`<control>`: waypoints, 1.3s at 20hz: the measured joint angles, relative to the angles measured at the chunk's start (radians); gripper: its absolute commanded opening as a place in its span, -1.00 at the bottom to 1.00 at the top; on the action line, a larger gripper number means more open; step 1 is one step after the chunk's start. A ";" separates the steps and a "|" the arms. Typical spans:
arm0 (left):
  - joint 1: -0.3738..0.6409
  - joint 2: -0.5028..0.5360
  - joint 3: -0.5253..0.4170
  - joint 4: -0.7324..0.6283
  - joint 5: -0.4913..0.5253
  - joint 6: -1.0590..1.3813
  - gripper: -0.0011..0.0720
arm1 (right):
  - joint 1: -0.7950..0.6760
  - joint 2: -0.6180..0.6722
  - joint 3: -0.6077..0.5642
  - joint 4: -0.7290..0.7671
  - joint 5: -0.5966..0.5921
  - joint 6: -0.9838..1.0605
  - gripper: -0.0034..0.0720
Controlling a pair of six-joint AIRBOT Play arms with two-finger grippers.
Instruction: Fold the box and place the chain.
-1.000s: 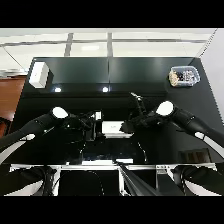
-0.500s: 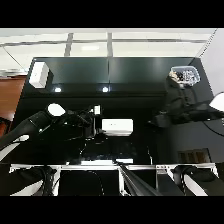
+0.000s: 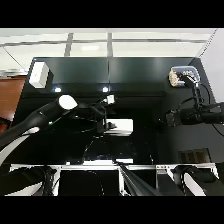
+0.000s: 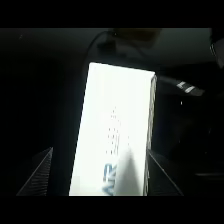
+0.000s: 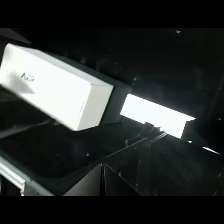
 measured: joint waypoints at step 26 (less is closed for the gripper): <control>-0.215 -0.207 0.243 0.550 -0.129 -0.671 0.11 | -0.003 0.002 -0.013 -0.007 -0.045 0.009 -0.87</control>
